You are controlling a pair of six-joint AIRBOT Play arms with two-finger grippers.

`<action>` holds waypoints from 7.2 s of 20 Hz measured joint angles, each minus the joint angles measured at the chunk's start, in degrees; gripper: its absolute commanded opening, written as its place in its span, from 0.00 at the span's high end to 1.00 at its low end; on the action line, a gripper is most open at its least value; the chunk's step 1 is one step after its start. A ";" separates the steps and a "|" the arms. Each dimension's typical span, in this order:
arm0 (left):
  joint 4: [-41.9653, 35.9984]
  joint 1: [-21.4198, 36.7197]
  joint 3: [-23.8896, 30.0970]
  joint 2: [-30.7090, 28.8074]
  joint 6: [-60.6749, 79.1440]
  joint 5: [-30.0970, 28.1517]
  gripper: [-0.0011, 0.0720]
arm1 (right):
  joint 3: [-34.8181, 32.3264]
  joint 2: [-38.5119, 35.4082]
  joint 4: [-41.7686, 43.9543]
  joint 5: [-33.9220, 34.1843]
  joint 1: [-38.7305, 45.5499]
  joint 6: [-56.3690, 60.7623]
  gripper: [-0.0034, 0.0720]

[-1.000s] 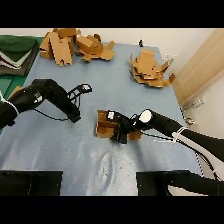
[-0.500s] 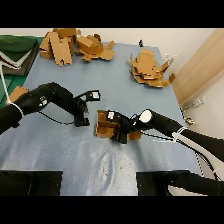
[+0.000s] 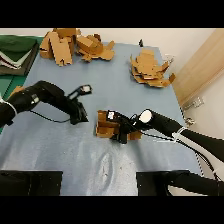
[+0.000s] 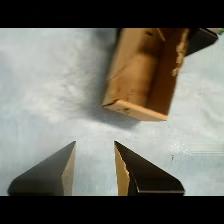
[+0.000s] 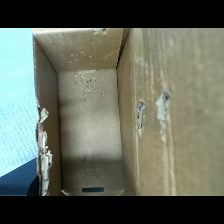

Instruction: Fold the box.

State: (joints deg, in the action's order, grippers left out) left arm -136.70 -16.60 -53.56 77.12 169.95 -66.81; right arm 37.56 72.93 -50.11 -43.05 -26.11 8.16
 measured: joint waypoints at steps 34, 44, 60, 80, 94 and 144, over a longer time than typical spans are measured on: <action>-6.01 2.60 -5.88 -15.61 1.07 5.35 0.97 | 0.02 0.00 -0.24 -0.72 0.02 0.98 0.18; -6.91 2.10 0.63 -15.78 1.03 15.85 0.97 | 0.00 -0.04 -0.28 -1.40 0.00 0.98 0.18; -2.29 -3.98 9.29 -8.11 1.03 19.58 0.03 | 0.00 -0.04 -0.28 -1.49 0.00 0.98 0.18; 4.66 -16.72 9.79 -4.68 1.03 13.44 0.03 | 0.02 -0.09 -0.26 -3.02 0.00 0.98 0.18; 3.72 -20.92 9.75 -1.46 1.01 17.94 0.03 | 0.02 -0.09 -0.42 -4.15 -0.02 0.94 0.18; 7.39 -21.20 9.75 -0.37 1.11 15.32 0.75 | -1.97 -7.61 -15.30 0.20 0.09 22.08 0.00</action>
State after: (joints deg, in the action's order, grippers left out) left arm -129.32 -37.80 -43.81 76.75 171.06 -51.48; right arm 35.59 65.32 -65.41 -42.85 -26.02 30.24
